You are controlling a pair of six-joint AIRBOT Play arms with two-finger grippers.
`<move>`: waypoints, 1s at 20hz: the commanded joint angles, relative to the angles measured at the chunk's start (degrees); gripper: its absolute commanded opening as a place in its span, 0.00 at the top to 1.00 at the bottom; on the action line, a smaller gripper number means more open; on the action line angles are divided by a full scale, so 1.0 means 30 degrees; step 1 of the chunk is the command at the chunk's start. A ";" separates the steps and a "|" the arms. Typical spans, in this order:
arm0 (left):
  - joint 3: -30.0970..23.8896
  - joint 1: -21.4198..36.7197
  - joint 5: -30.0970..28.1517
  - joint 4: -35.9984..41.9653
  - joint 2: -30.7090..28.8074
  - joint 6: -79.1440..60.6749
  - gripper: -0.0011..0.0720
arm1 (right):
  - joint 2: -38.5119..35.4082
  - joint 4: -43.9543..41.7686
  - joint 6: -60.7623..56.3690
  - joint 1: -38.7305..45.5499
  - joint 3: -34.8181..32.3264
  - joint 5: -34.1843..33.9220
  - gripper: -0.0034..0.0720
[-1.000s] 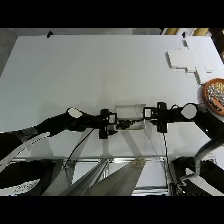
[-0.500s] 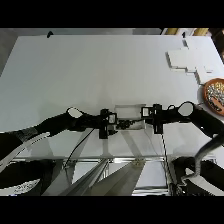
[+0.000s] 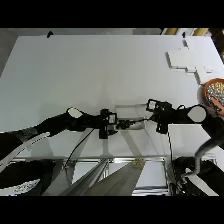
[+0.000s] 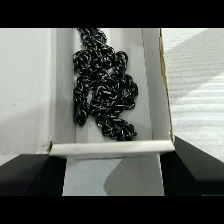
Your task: Fold the box and place the chain.
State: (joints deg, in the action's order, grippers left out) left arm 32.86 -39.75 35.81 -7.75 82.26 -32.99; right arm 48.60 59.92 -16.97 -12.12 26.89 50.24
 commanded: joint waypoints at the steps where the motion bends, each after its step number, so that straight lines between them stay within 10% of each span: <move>1: 0.0000 0.0007 0.0000 0.0000 0.0000 0.0000 0.92 | -0.1800 -0.3147 -0.0597 -0.0022 0.0000 0.0474 0.93; 18: 0.0000 0.0007 0.0000 0.0000 0.0000 0.0000 0.92 | 0.1472 -0.7970 -0.0182 -0.8531 0.0015 -0.5705 0.92; 20: 0.0000 0.0007 0.0000 0.0000 0.0000 0.0000 0.92 | 0.1421 -0.7716 -0.0291 -0.8531 0.0481 -0.5858 0.76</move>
State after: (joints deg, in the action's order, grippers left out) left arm 32.86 -39.75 35.83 -7.75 82.26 -32.99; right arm 51.96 36.45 -17.54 -37.04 27.31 34.94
